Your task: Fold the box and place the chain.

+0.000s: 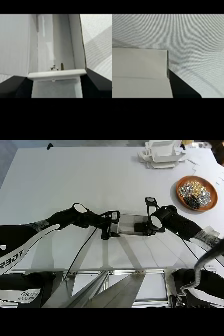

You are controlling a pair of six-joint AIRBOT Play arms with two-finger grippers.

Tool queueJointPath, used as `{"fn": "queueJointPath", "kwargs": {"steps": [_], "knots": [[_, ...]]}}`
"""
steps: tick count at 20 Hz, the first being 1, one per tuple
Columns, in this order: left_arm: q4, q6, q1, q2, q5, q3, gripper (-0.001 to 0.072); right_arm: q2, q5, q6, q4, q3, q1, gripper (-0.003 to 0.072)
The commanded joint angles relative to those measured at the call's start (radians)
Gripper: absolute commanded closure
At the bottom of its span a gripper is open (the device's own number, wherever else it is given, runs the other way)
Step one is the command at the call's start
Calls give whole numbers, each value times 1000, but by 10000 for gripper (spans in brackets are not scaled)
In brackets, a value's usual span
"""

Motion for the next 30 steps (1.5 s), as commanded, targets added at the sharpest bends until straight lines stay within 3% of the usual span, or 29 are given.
{"fn": "queueJointPath", "kwargs": {"steps": [1, 2, 5, 7, 12, 17, 21, 25, 30], "knots": [[-1, 2, 0, 0, 2, 1, 625, -2, -6, -2, -3, 0, 1, 600], [-1, 2, 0, 0, 2, 1, 625, -2, -9, -2, -3, 0, 1, 533], [-1, 2, 0, 0, 2, 1, 625, 1, -11, -7, -7, 0, 1, 503], [-1, 2, 0, 0, 2, 1, 625, 36, 5, -65, -28, 0, 1, 318], [-1, 2, 0, 0, 2, 1, 625, 244, 161, -341, -122, 0, 0, 317], [-1, 2, 0, 0, 2, 1, 625, 446, 147, -427, -122, 77, -21, 312], [-1, 2, 0, 0, 2, 1, 625, 401, 122, -531, -119, 274, -229, 358], [-1, 2, 0, 0, 2, 1, 625, 267, 69, -622, -80, 436, -492, 372], [-1, 2, 0, 0, 2, 1, 625, 53, 14, -641, -55, 471, -720, 415]]}}
